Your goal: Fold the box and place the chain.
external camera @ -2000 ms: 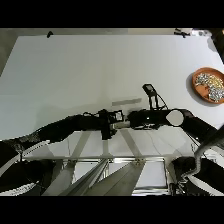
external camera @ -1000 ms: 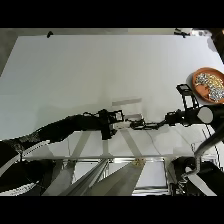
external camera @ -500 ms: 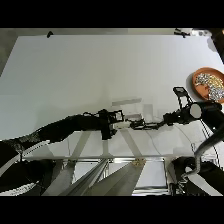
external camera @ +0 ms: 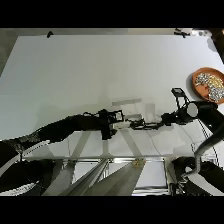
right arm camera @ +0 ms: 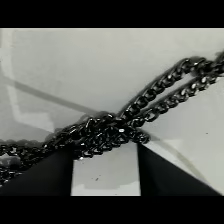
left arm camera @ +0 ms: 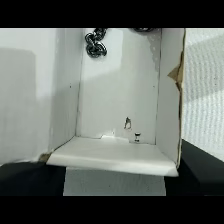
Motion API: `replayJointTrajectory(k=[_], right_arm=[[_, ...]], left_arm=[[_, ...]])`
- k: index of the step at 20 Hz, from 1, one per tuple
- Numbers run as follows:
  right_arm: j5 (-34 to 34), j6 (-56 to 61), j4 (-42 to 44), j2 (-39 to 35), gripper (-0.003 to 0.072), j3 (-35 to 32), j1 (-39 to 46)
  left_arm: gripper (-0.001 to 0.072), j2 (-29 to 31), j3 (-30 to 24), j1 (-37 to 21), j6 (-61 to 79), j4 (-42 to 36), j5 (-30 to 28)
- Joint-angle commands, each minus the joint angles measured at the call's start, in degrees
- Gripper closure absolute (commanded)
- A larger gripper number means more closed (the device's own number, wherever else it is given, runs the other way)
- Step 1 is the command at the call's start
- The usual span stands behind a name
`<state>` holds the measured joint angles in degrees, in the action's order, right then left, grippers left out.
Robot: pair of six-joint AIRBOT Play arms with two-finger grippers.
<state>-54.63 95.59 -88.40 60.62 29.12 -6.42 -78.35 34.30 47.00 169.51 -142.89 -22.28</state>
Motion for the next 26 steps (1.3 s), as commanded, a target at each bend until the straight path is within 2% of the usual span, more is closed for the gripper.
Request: replayJointTrajectory(k=[1, 3, 4, 9, 12, 21, 26], right_arm=[[-0.2, -0.1, 1.7, 1.0, 0.0449, 0.0, 0.0], [-0.6, -0.1, 1.7, 1.0, 0.0628, 0.0, 0.0], [-0.8, -0.1, 1.7, 1.0, 0.0675, 0.0, 0.0], [-1.3, -1.2, 2.1, 0.2, 0.0676, 0.0, 0.0], [-1.0, -2.9, 4.2, -3.3, 0.0675, 0.0, 0.0], [0.3, -10.5, 22.6, -28.2, 0.0673, 3.9, 0.0], [2.2, -13.3, 31.4, -35.9, 0.0673, 5.3, 0.0]], left_arm=[[0.0452, 0.0, 0.0, 0.0, 0.0, 0.0, 0.0], [0.0452, 0.0, 0.0, 0.0, 0.0, 0.0, 0.0], [0.0452, 0.0, 0.0, 0.0, 0.0, 0.0, 0.0], [0.0452, 0.0, 0.0, 0.0, 0.0, 0.0, 0.0], [0.0452, 0.0, 0.0, 0.0, 0.0, 0.0, 0.0], [0.0452, 0.0, 0.0, 0.0, 0.0, 0.0, 0.0], [0.0452, 0.0, 0.0, 0.0, 0.0, 0.0, 0.0]])
